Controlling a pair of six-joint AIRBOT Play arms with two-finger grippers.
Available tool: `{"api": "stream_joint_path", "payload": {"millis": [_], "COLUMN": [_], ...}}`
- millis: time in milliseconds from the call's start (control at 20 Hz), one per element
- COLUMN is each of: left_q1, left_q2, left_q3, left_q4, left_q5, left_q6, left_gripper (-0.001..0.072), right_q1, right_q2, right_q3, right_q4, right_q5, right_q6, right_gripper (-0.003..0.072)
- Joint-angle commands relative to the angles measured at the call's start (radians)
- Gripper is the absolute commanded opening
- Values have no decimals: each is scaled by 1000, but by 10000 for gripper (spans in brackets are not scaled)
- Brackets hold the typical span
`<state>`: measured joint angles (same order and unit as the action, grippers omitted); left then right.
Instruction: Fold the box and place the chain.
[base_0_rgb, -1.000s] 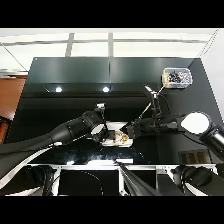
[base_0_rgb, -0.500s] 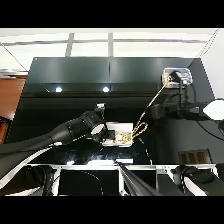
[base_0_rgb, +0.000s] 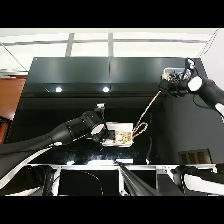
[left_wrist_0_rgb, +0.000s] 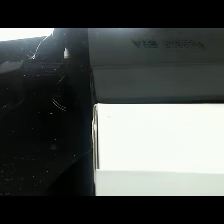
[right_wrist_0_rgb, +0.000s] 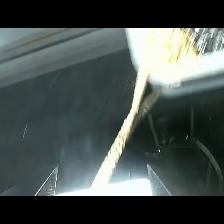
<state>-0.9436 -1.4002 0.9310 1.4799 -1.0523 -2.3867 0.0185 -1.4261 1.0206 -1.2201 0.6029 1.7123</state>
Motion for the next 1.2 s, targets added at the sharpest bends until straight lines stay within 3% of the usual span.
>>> {"api": "stream_joint_path", "payload": {"millis": [0,150,250,300,400,500,650,850,950,1150], "left_q1": [0,0,0,0,0,0,0,0,0,0], "left_q2": [0,0,0,0,0,0,0,0,0,0], "left_q3": [-1,-1,-1,-1,-1,-1,-1,-1,-1,-1], "left_q4": [0,0,0,0,0,0,0,0,0,0], "left_q5": [0,0,0,0,0,1,1,1,1,0], "left_q6": [0,0,0,0,0,0,0,0,0,0], "left_gripper": [31,31,31,31,31,31,31,31,31,31], "right_q1": [-12,-13,-19,-19,-19,-18,6,96,125,181], "right_q2": [-229,-280,-280,-273,-233,-154,74,498,671,837], "right_q3": [200,246,258,264,265,263,219,49,-32,-106], "right_q4": [-26,-94,-102,-101,-101,-100,-93,-72,12,230], "right_q5": [105,119,125,142,200,340,476,533,575,621], "right_q6": [134,246,249,230,108,-69,-238,-260,-231,-229], "right_gripper": [611,605,95,17,16,15,12,12,12,12]}}
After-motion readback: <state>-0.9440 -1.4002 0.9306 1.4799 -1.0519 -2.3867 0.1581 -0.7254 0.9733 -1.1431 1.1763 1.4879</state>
